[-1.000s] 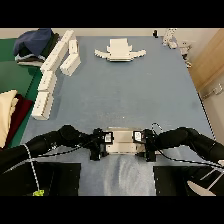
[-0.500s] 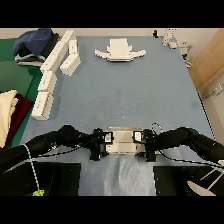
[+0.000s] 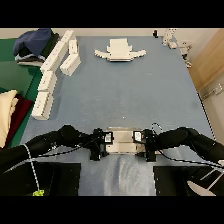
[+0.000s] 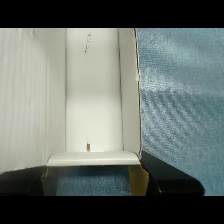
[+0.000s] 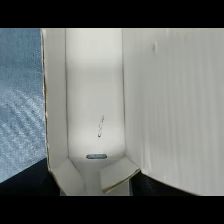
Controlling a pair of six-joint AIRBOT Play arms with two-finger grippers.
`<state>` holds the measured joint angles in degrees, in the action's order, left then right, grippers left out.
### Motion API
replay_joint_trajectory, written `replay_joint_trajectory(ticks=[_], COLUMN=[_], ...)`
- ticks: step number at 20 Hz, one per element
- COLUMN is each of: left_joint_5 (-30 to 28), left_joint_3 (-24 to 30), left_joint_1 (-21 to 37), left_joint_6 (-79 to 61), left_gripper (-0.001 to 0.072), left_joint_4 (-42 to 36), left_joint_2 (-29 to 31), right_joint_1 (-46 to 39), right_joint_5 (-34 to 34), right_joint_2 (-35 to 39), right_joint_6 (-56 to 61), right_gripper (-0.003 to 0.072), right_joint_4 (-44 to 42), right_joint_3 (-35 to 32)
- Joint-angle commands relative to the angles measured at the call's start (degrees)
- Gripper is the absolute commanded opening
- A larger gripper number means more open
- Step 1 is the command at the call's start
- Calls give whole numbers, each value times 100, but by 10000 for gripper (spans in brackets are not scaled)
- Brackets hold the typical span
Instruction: Fold the box.
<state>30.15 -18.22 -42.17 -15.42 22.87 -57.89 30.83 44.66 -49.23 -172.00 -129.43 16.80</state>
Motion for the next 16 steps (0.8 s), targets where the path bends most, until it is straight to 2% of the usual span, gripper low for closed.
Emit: replay_joint_trajectory(ticks=[1,3,4,6,8,12,14,16], left_joint_5=[-2,-2,-2,-2,-2,-2,-2,-2], left_joint_3=[-7,-7,-7,-7,-7,-7,-7,-7], left_joint_1=[0,0,0,0,0,0,0,0], left_joint_6=[0,0,0,0,0,0,0,0], left_gripper=[462,462,462,462,462,462,462,462], left_joint_4=[2,2,2,2,2,2,2,2], left_joint_2=[0,0,0,0,0,0,0,0], right_joint_1=[-2,-2,-2,-2,-2,-2,-2,-2], right_joint_5=[61,83,114,212,490,1860,2577,2938], right_joint_2=[0,2,33,195,470,1182,1543,1799], right_joint_6=[7,9,35,420,1213,3112,4249,5587], right_gripper=[570,587,720,720,720,720,720,720], right_joint_4=[-2,-2,4,195,787,2371,2695,2640], right_joint_3=[4,4,4,48,181,531,710,883])
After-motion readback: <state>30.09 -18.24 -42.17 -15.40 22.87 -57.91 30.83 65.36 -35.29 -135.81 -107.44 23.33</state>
